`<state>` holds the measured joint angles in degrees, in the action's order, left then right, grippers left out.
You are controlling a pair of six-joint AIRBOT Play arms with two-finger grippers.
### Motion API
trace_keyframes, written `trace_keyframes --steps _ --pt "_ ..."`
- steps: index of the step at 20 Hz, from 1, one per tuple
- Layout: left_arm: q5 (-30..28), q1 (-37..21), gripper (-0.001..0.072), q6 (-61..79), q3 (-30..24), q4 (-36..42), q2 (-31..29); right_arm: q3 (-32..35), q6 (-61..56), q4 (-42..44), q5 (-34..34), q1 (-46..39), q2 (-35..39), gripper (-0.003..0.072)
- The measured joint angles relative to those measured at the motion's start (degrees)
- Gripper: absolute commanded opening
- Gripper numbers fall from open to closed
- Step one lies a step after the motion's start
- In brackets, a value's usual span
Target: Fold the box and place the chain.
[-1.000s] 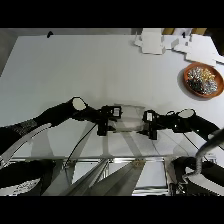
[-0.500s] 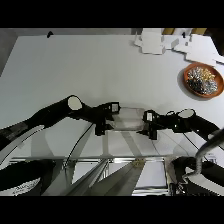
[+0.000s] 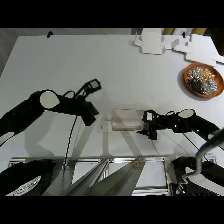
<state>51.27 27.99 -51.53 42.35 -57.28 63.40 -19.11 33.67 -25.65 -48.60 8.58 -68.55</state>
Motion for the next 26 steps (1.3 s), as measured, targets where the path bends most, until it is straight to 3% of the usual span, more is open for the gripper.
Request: trace_keyframes --steps 4,7,13,19,21,24,26 --pt "-3.28 -2.12 0.0002 -14.93 -5.01 -2.10 1.44 0.00 0.02 0.00 -0.02 0.00 0.00 0.0434" --pt "-5.03 -1.44 0.0002 -19.21 -7.26 2.58 5.25 0.00 0.02 0.00 -0.02 0.00 0.00 0.0434" --pt "-8.28 3.61 0.0006 -21.51 -8.39 11.47 10.16 0.00 0.02 0.00 -0.02 0.00 0.00 0.0434" --pt "-9.79 6.62 0.0011 -21.86 -7.78 15.74 8.13 0.00 0.04 0.00 -0.04 0.00 0.00 0.0434" --pt "-10.16 7.06 0.0097 -21.99 -7.34 17.49 7.41 0.00 0.02 -0.02 -0.04 0.00 0.00 0.0434" --pt "-10.56 8.09 0.0135 -22.01 -6.80 19.58 6.91 0.00 0.04 0.00 -0.04 0.00 0.00 0.0434" --pt "-10.78 8.72 0.0220 -22.01 -6.47 20.41 6.75 0.00 0.04 -0.02 -0.04 0.00 0.00 0.0434"
